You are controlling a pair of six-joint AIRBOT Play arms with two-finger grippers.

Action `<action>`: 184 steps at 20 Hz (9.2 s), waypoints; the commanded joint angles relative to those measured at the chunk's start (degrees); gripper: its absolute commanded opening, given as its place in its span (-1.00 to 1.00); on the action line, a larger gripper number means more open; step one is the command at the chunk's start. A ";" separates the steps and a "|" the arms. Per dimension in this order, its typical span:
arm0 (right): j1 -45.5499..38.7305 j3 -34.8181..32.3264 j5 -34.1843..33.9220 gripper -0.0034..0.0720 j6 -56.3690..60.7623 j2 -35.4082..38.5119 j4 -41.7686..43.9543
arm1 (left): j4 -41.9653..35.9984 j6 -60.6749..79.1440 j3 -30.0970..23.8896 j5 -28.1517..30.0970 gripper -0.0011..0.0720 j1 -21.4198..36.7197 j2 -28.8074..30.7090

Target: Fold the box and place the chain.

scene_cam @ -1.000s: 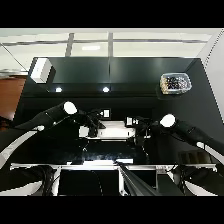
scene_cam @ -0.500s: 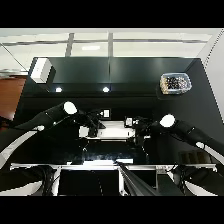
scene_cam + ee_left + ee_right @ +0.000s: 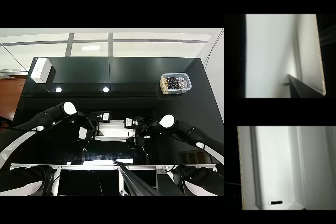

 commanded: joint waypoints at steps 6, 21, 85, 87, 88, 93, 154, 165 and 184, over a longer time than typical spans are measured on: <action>-0.04 0.02 -1.97 0.36 0.02 0.02 -0.02 | 0.11 -5.09 0.07 2.14 0.77 4.37 8.15; -0.02 0.02 -1.99 0.36 0.04 0.02 0.02 | -3.69 -24.57 -1.31 -14.10 -0.89 8.02 18.03; -0.02 0.02 -2.91 0.36 0.07 0.02 0.11 | 0.63 -6.05 -9.20 6.49 -0.24 1.29 12.59; -0.02 0.02 -2.91 0.36 0.07 0.02 0.15 | -0.24 -6.03 -9.20 6.56 -0.24 1.29 12.59; -0.02 0.02 -2.91 0.36 0.07 0.02 0.15 | -0.98 -6.05 -9.20 6.78 -0.24 1.29 12.57; -0.02 0.02 -2.91 0.36 0.07 0.02 0.15 | -4.22 -6.03 -9.22 7.85 -0.56 -0.07 11.17; -0.02 0.02 -2.64 0.36 0.04 0.02 0.11 | 16.15 -39.56 -9.22 1.75 -0.89 16.59 27.04; -0.02 0.02 -2.64 0.36 0.04 0.02 -0.02 | 3.78 -82.75 -15.69 -4.66 -0.88 29.31 13.94; -0.02 0.02 -2.64 0.36 0.04 0.02 -0.02 | -8.07 -68.00 -7.56 -10.67 0.96 18.40 8.87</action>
